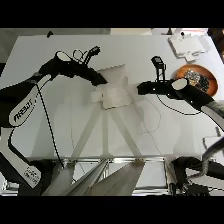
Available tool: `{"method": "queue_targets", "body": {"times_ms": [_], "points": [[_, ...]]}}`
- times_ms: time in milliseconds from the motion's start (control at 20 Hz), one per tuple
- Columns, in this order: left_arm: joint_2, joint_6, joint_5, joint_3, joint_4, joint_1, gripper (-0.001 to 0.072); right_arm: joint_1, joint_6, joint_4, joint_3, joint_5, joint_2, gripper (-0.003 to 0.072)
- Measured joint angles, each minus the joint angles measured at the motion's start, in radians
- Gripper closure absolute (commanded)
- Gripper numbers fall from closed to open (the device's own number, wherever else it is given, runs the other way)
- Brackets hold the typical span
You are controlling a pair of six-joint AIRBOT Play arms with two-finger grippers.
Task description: Fold the box and place the chain.
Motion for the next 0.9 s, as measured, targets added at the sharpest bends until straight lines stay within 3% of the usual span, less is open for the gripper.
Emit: {"method": "queue_targets", "body": {"times_ms": [200, 250, 350, 400, 650, 900], "points": [[0.000, 0.000, 0.000, 0.000, 0.000, -0.001, 0.0700, 0.000, 0.000, 0.000, 0.000, -0.008, 0.000, 0.0671], [0.000, 0.000, 0.000, 0.000, 0.000, -0.001, 0.0700, 0.000, 0.000, 0.002, 0.000, -0.010, 0.000, 0.0634], [0.000, -0.002, 0.006, 0.000, 0.010, 0.000, 0.0701, -0.001, 0.000, 0.005, 0.000, -0.015, 0.001, 0.0237], [0.000, -0.002, 0.012, 0.000, 0.006, 0.000, 0.0701, -0.001, 0.000, 0.006, 0.000, -0.015, 0.002, 0.0182], [0.022, -0.001, -0.023, 0.001, 0.002, 0.001, 0.0706, -0.003, 0.009, 0.000, 0.005, 0.010, 0.067, 0.0183], [0.138, 0.015, -0.131, 0.002, 0.037, 0.016, 0.0711, -0.073, 0.043, -0.095, 0.005, 0.064, 0.255, 0.0184]]}}
